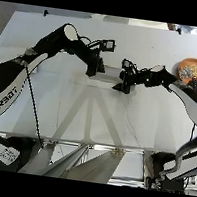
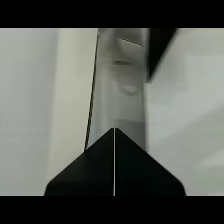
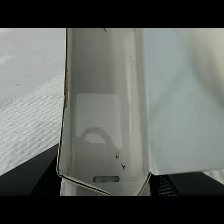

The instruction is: Fold the box and place the chain.

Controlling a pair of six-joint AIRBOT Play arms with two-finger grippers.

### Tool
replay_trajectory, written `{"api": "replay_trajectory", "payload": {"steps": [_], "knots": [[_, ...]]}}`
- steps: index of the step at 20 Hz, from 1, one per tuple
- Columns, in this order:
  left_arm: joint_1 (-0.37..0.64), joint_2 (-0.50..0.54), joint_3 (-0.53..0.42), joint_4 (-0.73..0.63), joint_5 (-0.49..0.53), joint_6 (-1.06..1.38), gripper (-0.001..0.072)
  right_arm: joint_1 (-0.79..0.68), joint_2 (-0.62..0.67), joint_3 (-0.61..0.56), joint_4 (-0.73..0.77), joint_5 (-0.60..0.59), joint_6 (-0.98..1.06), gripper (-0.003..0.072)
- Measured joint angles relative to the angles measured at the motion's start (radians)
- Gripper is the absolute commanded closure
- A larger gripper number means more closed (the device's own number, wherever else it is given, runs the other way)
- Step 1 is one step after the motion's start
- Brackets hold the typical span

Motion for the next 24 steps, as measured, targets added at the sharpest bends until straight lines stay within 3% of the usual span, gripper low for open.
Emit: {"api": "replay_trajectory", "payload": {"steps": [4,9,17,24], "knots": [[0.0,-0.007,0.0,-0.003,0.178,-0.003,0.0697,0.0,0.0,0.0,0.0,0.0,0.0,0.0251],[0.0,-0.075,0.0,-0.002,0.241,-0.024,0.0698,0.0,0.0,0.0,-0.001,0.001,0.0,0.0251],[0.009,-0.13,0.0,0.006,0.194,-0.067,0.0697,0.0,0.0,0.0,-0.003,0.004,0.0,0.0251],[0.112,-0.026,-0.001,0.003,0.06,-0.07,0.0691,0.0,0.0,0.0,0.0,-0.002,0.0,0.0251]]}}
